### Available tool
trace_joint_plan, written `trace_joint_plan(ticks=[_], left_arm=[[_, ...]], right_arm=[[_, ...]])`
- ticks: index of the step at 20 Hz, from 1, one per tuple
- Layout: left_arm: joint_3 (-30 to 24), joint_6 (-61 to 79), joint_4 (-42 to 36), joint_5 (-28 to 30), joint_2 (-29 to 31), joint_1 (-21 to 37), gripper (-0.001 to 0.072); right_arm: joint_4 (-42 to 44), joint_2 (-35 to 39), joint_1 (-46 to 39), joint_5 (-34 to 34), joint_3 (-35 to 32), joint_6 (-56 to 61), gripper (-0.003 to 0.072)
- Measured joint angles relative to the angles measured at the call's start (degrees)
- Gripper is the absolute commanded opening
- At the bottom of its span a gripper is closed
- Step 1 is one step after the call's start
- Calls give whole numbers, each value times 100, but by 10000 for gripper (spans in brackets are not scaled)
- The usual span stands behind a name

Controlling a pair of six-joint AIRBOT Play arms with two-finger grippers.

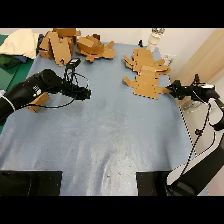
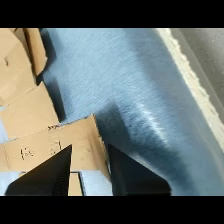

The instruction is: Fold the box.

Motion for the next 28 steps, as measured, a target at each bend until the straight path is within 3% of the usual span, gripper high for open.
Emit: trace_joint_plan(ticks=[3,5,6,7,12,19,24,28], left_arm=[[0,0,0,7,0,0,12],[0,0,0,4,0,0,12],[0,0,0,2,0,0,11],[0,0,0,0,0,0,12],[0,-2,-2,-7,0,0,12],[-15,-319,-20,-138,-26,13,12],[-315,-407,-50,-271,-48,42,12],[-682,-372,-157,-468,-48,116,12]], right_arm=[[26,-42,98,-20,7,-57,236],[46,-66,168,-15,13,-98,123],[48,-74,186,-20,20,-140,21],[48,-79,192,-48,20,-188,8],[214,-87,232,166,24,-511,6],[579,275,553,1349,-186,-990,5],[516,1032,1088,1528,-1338,-1303,5],[605,1956,1639,1014,-2828,-1937,5]])
